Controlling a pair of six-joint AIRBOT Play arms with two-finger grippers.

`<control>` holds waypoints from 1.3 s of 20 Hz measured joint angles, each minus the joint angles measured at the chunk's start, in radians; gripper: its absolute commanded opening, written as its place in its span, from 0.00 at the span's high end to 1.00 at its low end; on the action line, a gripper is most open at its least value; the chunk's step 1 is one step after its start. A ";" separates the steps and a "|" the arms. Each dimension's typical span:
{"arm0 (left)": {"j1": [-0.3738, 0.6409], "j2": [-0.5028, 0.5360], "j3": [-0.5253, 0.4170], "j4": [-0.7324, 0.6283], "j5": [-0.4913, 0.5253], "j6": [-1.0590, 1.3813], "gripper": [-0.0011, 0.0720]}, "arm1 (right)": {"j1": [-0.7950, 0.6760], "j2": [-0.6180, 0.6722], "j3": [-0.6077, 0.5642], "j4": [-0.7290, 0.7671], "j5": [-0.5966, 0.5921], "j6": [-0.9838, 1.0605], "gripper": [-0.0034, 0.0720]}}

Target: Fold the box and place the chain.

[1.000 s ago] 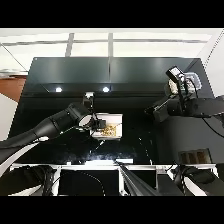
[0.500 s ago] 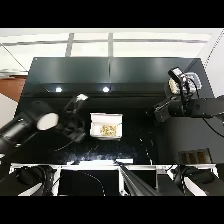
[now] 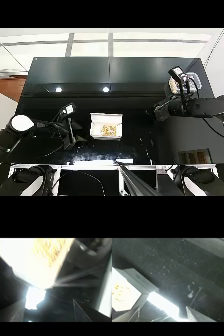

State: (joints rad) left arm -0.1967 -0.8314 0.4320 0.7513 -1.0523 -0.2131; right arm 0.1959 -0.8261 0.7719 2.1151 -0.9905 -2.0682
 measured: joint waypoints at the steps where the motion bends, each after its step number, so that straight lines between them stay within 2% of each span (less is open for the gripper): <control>1: -0.008 -0.016 -0.008 -0.028 0.028 0.103 0.03 | 0.000 0.000 0.000 0.000 0.001 0.000 0.02; 6: -0.084 -0.115 -0.023 -0.085 0.143 0.393 0.03 | 0.000 0.000 0.000 0.003 0.002 0.000 0.02; 11: -0.114 -0.169 -0.025 -0.101 0.247 0.428 0.05 | 0.000 0.000 0.000 0.004 0.002 0.001 0.02; 16: -0.119 -0.179 -0.005 -0.066 0.237 0.371 0.05 | 0.000 0.000 0.000 0.004 0.002 0.001 0.02; 21: -0.126 -0.182 0.005 -0.101 0.232 0.324 0.03 | 0.000 0.000 0.000 0.005 0.002 0.001 0.02; 26: -0.097 -0.204 0.008 -0.004 0.230 0.238 0.03 | 0.000 0.000 0.000 0.005 0.002 0.001 0.02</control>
State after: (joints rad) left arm -0.2939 -1.0351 0.4404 0.7471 -0.8227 0.0254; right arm 0.1959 -0.8261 0.7719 2.1197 -0.9886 -2.0670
